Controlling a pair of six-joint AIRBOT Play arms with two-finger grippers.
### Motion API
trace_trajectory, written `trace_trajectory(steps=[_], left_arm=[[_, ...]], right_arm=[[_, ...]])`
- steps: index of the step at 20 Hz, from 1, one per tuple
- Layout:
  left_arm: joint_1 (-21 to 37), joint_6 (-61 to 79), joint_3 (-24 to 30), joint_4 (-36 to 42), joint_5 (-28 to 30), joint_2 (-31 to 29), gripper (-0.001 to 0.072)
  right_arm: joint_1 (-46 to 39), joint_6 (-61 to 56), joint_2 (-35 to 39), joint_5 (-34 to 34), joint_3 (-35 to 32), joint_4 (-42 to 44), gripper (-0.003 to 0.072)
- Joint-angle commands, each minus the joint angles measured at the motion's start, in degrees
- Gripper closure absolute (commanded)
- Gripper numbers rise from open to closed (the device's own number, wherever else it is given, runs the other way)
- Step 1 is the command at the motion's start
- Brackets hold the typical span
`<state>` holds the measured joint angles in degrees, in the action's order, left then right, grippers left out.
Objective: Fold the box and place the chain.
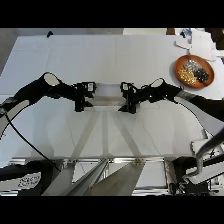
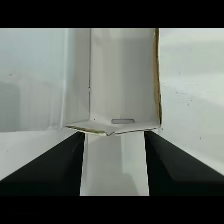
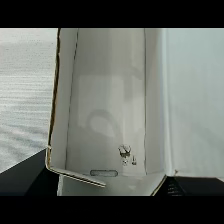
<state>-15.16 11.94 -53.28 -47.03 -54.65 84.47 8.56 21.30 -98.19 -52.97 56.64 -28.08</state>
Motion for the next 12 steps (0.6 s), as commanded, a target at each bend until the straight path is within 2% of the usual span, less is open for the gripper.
trace_trajectory(steps=[1, 4, 6, 8, 10, 12], left_arm=[[-0.3, 0.9, 0.0, 1.6, -0.3, 1.9, 0.0326], [-1.0, 0.9, 0.0, 1.5, 0.4, 4.0, 0.0343], [-1.0, 0.9, 0.0, 1.6, 2.6, 4.4, 0.0465], [-1.0, 0.9, 0.0, 1.6, 4.8, 4.3, 0.047], [-1.0, 0.9, 0.0, 1.6, 4.8, 4.3, 0.0579], [-1.0, 0.9, 0.0, 2.1, 3.9, 4.3, 0.0576]], right_arm=[[0.0, 0.0, 0.0, 0.0, 0.0, 0.0, 0.0322], [0.0, 0.0, 0.0, 0.0, 0.0, 0.0, 0.0322], [0.0, 0.0, 0.0, 0.0, 0.0, 0.0, 0.0322], [0.0, 0.0, 0.0, 0.0, 0.0, 0.0, 0.0322], [0.0, 0.0, 0.0, 0.0, 0.0, 0.0, 0.0322], [0.0, 0.0, 0.0, 0.0, 0.0, 0.0, 0.0322]])
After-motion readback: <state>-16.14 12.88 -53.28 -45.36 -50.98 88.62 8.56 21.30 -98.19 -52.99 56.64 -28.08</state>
